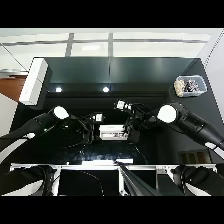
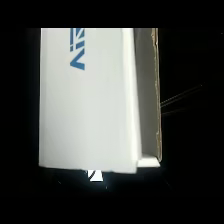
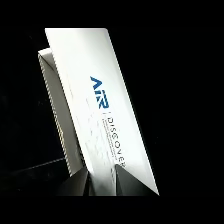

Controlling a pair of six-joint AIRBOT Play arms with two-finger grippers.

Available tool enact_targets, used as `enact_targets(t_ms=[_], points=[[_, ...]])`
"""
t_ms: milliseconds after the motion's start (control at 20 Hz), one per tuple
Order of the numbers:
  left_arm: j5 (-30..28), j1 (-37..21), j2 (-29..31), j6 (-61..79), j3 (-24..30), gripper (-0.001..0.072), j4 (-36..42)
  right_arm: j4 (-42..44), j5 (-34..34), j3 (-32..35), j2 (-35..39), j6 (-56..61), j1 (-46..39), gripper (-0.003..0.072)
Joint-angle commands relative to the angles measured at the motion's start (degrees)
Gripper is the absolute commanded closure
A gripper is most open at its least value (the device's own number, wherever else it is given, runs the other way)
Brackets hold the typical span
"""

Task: Fold the box and place the chain.

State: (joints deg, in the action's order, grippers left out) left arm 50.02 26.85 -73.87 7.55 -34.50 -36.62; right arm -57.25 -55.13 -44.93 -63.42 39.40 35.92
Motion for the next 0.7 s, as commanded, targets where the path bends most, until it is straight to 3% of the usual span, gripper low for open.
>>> enact_targets(t_ms=[0, 300, 400, 650], points=[[-0.07, 0.02, 0.04, -0.33, -0.04, 0.0171, 0.02, -0.20, -0.20, 0.04, -0.07, 0.90, 0.04, 0.0555], [-0.07, 0.02, 0.04, -0.33, -0.04, 0.0171, 0.02, -0.26, -3.19, 0.07, -0.07, 0.87, 0.04, 0.0533], [-0.04, 0.02, 0.04, -0.33, -0.04, 0.0171, 0.02, -0.35, -2.67, 0.07, -0.07, 0.87, 0.04, 0.0452], [-0.07, 0.02, 0.04, -0.33, -0.04, 0.0171, 0.02, -0.44, -2.67, 0.07, -0.07, 0.87, 0.04, 0.0453]])
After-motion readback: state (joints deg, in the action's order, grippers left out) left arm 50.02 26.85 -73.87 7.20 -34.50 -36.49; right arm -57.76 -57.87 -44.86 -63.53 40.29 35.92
